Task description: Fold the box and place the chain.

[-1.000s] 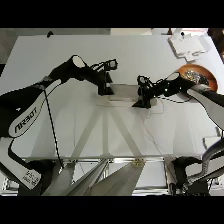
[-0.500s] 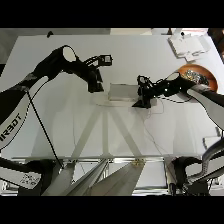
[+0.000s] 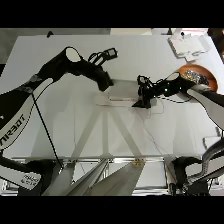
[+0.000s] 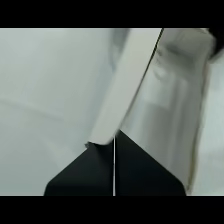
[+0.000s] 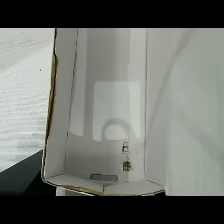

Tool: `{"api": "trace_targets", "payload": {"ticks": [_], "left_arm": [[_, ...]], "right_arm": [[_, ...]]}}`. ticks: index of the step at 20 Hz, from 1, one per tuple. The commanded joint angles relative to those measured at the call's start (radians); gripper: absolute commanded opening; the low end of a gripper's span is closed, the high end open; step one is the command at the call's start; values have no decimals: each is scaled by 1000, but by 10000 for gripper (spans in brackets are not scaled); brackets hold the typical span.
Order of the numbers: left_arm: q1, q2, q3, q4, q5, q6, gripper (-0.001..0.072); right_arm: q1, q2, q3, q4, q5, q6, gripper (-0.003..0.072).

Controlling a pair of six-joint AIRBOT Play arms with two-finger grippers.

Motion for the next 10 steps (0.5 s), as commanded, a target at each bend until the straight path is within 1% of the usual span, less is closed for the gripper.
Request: {"api": "trace_targets", "payload": {"ticks": [1,2,4,7,10], "left_arm": [[-2,-50,0,-105,259,-109,8],[-1,-70,0,-105,286,-146,8],[-1,-92,0,-105,285,-198,8],[2,-83,0,-105,224,-195,8],[32,-55,0,-104,129,-193,8]], "right_arm": [[0,1,1,0,0,-1,501],[0,1,1,-1,0,-2,501],[0,1,1,0,0,-2,501],[0,1,1,-1,0,-2,501],[0,1,1,-1,0,-2,501]]}}
